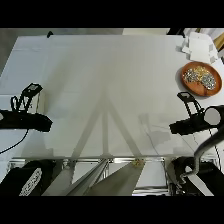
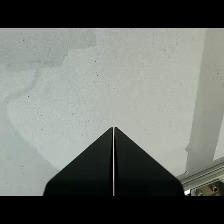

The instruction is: Fold the box and place the chain.

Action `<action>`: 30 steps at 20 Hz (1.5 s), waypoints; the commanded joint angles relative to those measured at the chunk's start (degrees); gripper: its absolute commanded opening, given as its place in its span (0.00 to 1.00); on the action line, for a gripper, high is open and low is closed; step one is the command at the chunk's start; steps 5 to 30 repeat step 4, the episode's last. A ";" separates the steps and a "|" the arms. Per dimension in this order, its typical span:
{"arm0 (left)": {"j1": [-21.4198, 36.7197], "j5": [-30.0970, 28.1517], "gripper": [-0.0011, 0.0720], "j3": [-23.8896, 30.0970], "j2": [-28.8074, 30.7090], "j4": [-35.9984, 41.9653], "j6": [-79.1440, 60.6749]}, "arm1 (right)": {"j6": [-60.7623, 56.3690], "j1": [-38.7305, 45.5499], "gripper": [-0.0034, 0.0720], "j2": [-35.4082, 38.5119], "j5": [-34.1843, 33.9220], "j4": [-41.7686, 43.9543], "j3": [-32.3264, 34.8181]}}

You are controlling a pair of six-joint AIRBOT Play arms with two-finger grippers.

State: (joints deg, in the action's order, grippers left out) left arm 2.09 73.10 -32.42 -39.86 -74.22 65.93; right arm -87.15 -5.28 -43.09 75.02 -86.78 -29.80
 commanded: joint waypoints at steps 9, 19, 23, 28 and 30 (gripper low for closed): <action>-0.04 0.02 0.03 -0.07 0.04 0.02 -0.02 | -0.02 0.04 0.07 0.07 0.00 0.02 -0.07; -0.04 0.02 0.03 -0.07 0.04 0.02 -0.02 | -0.02 0.04 0.07 0.07 0.00 0.02 -0.07; -0.04 0.02 0.03 -0.07 0.04 0.02 -0.02 | -0.02 0.04 0.07 0.07 0.00 0.02 -0.07; -0.04 0.02 0.03 -0.07 0.04 0.02 -0.02 | -0.02 0.04 0.07 0.07 0.00 0.02 -0.07; -0.04 0.02 0.03 -0.07 0.04 0.02 -0.02 | -0.02 0.04 0.07 0.07 0.00 0.02 -0.07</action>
